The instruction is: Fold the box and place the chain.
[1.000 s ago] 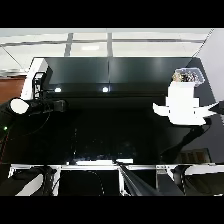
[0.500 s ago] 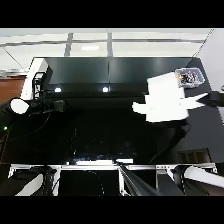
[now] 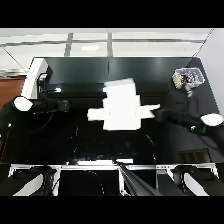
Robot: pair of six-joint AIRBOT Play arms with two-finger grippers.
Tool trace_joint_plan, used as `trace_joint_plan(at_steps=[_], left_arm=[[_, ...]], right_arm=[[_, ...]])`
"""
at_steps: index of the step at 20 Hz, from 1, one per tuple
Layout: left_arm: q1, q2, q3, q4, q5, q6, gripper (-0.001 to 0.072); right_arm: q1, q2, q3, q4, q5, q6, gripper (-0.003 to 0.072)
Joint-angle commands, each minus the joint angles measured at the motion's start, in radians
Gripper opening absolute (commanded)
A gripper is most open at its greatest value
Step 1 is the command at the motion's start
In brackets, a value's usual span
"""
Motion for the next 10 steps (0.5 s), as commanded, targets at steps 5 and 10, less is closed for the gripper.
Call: trace_joint_plan(at_steps=[5,10], left_arm=[[0.014,-0.340,0.228,-0.570,-0.463,0.470,0.0705],[-0.049,-0.526,0.347,-0.584,-0.581,0.654,0.0705]], right_arm=[[0.335,0.036,-0.091,0.066,-0.350,0.053,0.0015],[0.335,0.036,-0.091,0.066,-0.346,0.062,0.0015]])
